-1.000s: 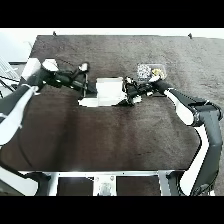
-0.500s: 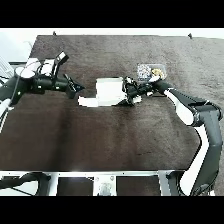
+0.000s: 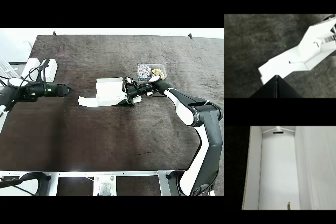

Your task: Fold the box and place the chain.

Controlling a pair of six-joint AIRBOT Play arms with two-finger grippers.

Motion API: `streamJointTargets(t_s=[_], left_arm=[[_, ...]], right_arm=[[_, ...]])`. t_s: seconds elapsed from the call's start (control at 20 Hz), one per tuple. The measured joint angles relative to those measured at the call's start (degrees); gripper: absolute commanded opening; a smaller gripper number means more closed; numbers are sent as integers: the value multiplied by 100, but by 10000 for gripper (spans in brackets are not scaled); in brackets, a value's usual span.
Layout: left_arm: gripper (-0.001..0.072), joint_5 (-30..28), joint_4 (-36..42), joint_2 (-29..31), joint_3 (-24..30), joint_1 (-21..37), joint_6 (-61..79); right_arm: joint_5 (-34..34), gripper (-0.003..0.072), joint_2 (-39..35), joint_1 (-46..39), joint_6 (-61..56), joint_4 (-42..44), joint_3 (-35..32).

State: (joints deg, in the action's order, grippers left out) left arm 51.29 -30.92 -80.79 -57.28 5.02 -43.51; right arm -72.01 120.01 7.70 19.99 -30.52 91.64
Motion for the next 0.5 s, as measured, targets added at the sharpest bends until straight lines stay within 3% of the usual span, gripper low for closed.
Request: streamJointTargets(t_s=[0.2,0.5], left_arm=[[23,391,4,-535,17,129,-389],[23,350,4,-1224,-46,-205,-748]], right_arm=[[0,571,0,0,0,0,0],[0,571,0,0,0,0,0]])
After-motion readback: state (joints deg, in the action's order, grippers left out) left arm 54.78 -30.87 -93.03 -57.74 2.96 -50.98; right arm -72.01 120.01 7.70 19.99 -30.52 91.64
